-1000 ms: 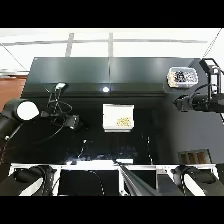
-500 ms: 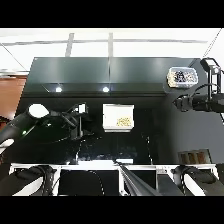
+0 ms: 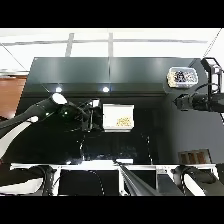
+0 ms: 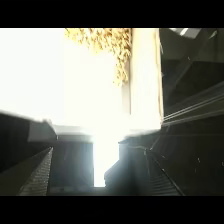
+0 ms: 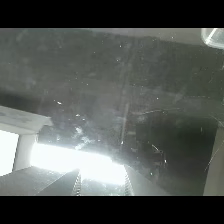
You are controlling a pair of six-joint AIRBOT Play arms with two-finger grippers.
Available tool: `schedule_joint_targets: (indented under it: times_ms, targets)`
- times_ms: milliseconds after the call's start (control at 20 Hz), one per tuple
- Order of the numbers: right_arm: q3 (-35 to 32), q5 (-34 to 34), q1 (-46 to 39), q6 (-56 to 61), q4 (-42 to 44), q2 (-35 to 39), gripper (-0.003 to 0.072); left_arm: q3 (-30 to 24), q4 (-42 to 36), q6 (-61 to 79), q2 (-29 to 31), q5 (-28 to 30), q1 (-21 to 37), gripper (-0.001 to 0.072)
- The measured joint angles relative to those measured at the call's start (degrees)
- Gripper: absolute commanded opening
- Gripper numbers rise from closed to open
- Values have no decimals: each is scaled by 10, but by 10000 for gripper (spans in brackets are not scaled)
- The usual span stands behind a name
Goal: Fold the box and place the chain.
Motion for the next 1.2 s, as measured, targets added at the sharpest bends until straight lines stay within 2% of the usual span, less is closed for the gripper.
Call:
schedule_joint_targets:
  times_ms: [500,550,600,650,700,750,800,850,1000,1200]
  targets:
    - [-1,-5,0,0,0,0,307,24,-2,-6,-29,10,-33,713]
    - [-5,-8,0,0,0,0,307,24,-2,-6,-30,10,-34,653]
    - [-11,-15,0,0,0,0,307,25,-2,-6,-30,10,-35,500]
    - [-20,-23,0,0,0,0,308,25,-2,-6,-30,11,-36,382]
    - [-31,-35,0,0,2,0,316,25,-3,-6,-30,11,-36,376]
    - [-44,-50,2,0,11,-2,552,25,-3,-6,-30,11,-36,370]
    - [-56,-68,5,0,25,-6,715,25,-3,-6,-30,11,-37,369]
    - [-66,-90,12,0,51,-13,715,25,-3,-6,-30,11,-37,348]
    - [-72,-173,50,-4,130,-59,715,25,-3,-6,-30,11,-37,348]
    - [-11,-246,128,-34,199,-182,709,25,-2,-6,-30,11,-37,349]
